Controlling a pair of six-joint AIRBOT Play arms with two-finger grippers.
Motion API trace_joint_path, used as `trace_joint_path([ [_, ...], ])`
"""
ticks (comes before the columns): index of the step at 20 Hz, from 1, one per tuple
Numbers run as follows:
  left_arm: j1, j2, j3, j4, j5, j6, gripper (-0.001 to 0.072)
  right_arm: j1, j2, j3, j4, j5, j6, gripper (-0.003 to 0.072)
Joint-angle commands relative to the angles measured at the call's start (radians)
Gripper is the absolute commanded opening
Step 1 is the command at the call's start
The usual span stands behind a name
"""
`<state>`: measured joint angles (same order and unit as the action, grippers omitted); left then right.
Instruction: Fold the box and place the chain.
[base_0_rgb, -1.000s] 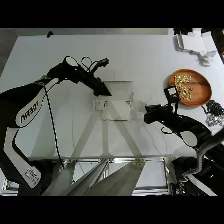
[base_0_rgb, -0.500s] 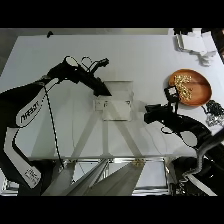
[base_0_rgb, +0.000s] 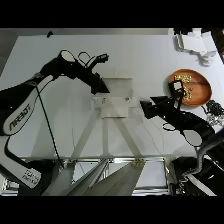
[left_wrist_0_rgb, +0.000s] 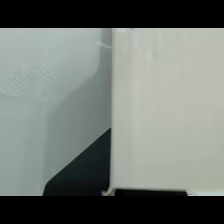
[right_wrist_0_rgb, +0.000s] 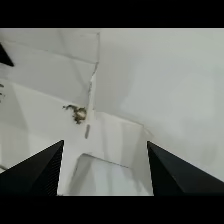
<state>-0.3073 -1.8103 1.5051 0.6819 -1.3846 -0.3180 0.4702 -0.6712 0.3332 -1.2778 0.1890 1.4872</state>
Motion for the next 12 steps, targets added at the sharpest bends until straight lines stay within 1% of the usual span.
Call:
trace_joint_path([
  [1, 0.0, 0.182, -0.005, 0.1, -0.035, -0.014, -0.0002, -0.001, 0.077, 0.021, -0.056, 0.012, -0.001, 0.0573],
  [2, -0.001, 0.235, -0.02, 0.101, -0.042, -0.03, -0.0003, -0.001, 0.103, 0.021, -0.058, 0.029, -0.001, 0.0573],
  [4, -0.019, 0.344, -0.115, 0.105, -0.018, -0.017, -0.0004, -0.001, 0.143, 0.021, -0.066, 0.064, -0.004, 0.0573],
  [6, -0.047, 0.425, -0.246, 0.1, 0.065, 0.042, -0.0003, -0.001, 0.172, 0.021, -0.1, 0.099, -0.003, 0.0572],
  [7, -0.06, 0.45, -0.32, 0.075, 0.134, 0.08, -0.0002, -0.001, 0.182, 0.021, -0.117, 0.113, -0.003, 0.0572],
  [8, -0.068, 0.455, -0.384, 0.035, 0.185, 0.129, -0.0001, -0.001, 0.187, 0.021, -0.13, 0.119, -0.003, 0.0572],
  [10, -0.071, 0.429, -0.475, -0.048, 0.256, 0.219, 0.0001, -0.001, 0.187, 0.021, -0.137, 0.118, -0.003, 0.0572],
  [12, -0.071, 0.382, -0.506, -0.109, 0.288, 0.253, 0.0002, -0.001, 0.187, 0.021, -0.136, 0.118, -0.003, 0.0572],
])
